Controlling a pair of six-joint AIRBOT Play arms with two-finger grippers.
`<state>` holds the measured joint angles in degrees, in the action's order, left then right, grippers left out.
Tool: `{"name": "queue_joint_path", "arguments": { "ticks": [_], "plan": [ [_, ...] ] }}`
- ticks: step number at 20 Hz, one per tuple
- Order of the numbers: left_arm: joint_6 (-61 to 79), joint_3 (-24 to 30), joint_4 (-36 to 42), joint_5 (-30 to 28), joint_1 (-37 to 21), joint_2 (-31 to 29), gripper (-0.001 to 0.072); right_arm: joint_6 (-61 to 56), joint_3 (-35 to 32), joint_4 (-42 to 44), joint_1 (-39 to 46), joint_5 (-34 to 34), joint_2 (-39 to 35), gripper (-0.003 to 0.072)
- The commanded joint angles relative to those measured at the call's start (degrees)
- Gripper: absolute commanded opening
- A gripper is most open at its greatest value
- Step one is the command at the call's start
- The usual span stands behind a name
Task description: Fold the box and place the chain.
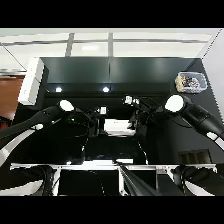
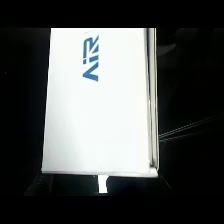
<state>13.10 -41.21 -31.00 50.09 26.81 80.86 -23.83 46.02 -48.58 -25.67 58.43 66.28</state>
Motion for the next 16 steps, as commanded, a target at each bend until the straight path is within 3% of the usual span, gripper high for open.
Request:
{"name": "queue_joint_path", "arguments": {
  "ticks": [1,12,16],
  "plan": [
    [-0.04,-0.04,0.0,-0.07,0.0,0.0,0.0354,0.0,-0.57,-0.07,-0.04,0.0,0.09,0.0282],
    [-0.04,-0.04,0.0,-0.07,0.0,0.0,0.0354,0.02,-1.14,0.28,-0.15,-1.7,1.36,0.0282],
    [-0.04,-0.04,0.0,0.04,0.0,0.0,0.0354,-2.12,0.68,-1.9,0.04,3.21,-0.66,0.0283]
  ]
}}
